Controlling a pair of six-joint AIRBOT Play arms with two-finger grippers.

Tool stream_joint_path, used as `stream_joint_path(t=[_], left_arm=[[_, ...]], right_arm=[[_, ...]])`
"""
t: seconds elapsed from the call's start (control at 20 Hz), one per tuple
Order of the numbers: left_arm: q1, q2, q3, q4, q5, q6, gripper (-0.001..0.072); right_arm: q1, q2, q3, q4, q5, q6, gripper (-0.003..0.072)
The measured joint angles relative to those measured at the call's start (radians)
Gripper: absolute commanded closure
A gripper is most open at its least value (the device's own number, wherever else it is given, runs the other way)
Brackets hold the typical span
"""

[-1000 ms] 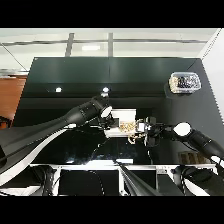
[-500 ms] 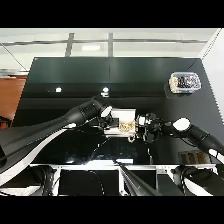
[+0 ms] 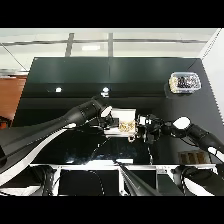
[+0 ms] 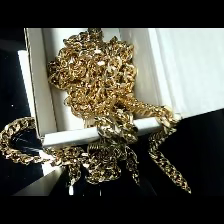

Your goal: Fold the box and place the chain.

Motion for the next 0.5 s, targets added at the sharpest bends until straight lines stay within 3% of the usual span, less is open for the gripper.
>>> stream_joint_path(t=[0.05,0.5], left_arm=[[0.000,0.000,0.000,0.000,0.000,0.000,0.0678],[0.000,0.000,0.000,0.000,0.000,0.000,0.0678]], right_arm=[[0.000,0.000,0.000,-0.002,-0.010,-0.007,0.0664],[-0.002,0.029,0.008,-0.037,0.009,0.127,0.0670]])
